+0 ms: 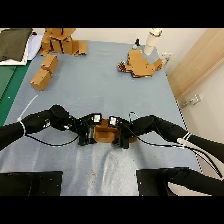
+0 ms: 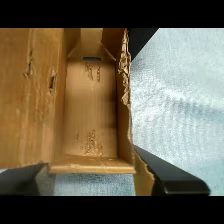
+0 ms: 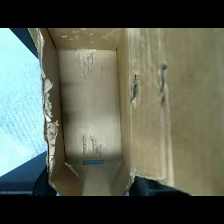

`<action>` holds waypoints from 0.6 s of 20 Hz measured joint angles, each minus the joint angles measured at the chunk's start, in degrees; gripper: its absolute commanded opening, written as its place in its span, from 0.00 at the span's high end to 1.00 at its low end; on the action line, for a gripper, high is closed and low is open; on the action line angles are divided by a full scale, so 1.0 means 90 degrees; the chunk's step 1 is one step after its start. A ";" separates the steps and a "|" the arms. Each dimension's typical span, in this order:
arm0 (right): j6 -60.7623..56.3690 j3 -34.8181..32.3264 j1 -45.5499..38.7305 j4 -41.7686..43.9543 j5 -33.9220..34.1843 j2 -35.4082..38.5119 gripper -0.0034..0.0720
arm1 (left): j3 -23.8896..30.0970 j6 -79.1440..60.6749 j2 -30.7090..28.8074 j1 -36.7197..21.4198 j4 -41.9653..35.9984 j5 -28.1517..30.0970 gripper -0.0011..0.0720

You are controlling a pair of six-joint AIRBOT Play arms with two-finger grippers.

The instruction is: Fold the box.

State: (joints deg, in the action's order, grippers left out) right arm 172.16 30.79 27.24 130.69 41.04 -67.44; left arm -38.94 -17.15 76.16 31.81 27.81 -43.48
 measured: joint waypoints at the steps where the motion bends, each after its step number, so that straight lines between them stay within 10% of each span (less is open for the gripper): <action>1: 0.0000 0.0000 0.0000 0.0000 0.0000 0.0000 0.29 | 0.0000 0.0000 0.0007 0.0000 0.0000 0.0007 0.20; 12: 0.0005 0.0002 0.0002 -0.0002 0.0002 0.0000 0.29 | -0.0002 0.0012 0.0015 -0.0010 0.0002 -0.0357 0.14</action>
